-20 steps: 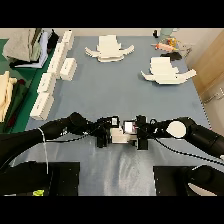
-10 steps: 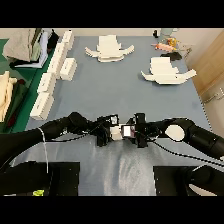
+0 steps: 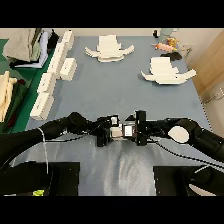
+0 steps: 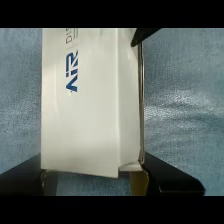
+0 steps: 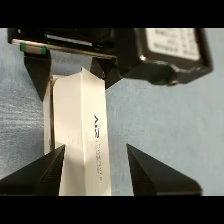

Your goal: Fold the box.

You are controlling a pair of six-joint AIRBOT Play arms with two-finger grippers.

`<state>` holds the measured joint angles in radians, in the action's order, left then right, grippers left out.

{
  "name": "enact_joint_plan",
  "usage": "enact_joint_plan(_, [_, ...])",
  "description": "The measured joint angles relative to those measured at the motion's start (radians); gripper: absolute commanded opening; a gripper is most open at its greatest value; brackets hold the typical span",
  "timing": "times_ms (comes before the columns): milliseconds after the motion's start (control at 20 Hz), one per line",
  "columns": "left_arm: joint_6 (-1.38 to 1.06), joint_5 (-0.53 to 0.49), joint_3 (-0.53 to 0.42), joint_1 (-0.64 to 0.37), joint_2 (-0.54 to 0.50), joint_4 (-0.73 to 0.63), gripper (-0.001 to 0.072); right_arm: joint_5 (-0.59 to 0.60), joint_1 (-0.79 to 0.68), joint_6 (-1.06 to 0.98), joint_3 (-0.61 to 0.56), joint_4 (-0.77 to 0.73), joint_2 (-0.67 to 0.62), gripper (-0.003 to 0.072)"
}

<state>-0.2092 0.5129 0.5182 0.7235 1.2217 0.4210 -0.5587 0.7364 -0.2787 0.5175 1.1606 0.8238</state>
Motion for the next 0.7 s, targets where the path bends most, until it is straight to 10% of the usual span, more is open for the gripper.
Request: enact_joint_plan(700, [0.000, -0.002, 0.000, 0.000, 0.000, -0.001, 0.0519, -0.010, 0.011, 0.001, 0.000, -0.024, 0.009, 0.0235])
